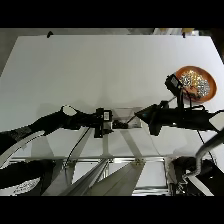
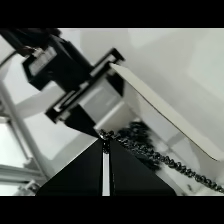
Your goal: Fold the box and place the chain.
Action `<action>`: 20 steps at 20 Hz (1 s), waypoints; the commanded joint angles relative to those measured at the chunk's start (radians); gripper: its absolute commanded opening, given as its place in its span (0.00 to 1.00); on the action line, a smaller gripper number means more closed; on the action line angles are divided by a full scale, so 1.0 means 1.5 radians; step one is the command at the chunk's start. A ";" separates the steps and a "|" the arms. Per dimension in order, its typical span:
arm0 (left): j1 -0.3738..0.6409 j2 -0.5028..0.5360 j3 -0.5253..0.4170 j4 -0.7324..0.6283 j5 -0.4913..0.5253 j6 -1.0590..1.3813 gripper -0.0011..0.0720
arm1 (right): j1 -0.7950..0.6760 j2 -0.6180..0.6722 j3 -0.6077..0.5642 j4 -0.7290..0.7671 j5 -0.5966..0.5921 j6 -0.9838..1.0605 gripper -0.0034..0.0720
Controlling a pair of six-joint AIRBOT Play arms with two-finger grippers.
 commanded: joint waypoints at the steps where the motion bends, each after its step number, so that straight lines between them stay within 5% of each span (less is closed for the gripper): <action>1: 0.000 0.000 0.000 0.000 0.000 0.000 0.21 | 0.050 -0.042 -0.001 0.059 -0.004 -0.048 0.07; 7: 0.000 0.000 0.000 0.000 0.000 0.000 0.21 | 0.122 -0.190 -0.001 0.011 -0.068 -0.058 0.08; 9: 0.000 0.000 0.000 0.000 0.000 0.000 0.21 | 0.122 -0.222 -0.001 0.011 -0.068 -0.058 0.29; 11: -0.001 0.000 0.000 0.000 0.000 0.000 0.21 | 0.109 -0.215 0.002 0.022 -0.055 -0.059 0.32; 15: 0.000 0.000 0.000 0.000 0.000 0.000 0.21 | -0.012 -0.167 0.041 0.028 0.003 -0.061 0.31; 20: 0.000 0.000 0.000 0.000 0.000 0.000 0.21 | -0.200 -0.163 0.074 -0.015 -0.024 -0.088 0.27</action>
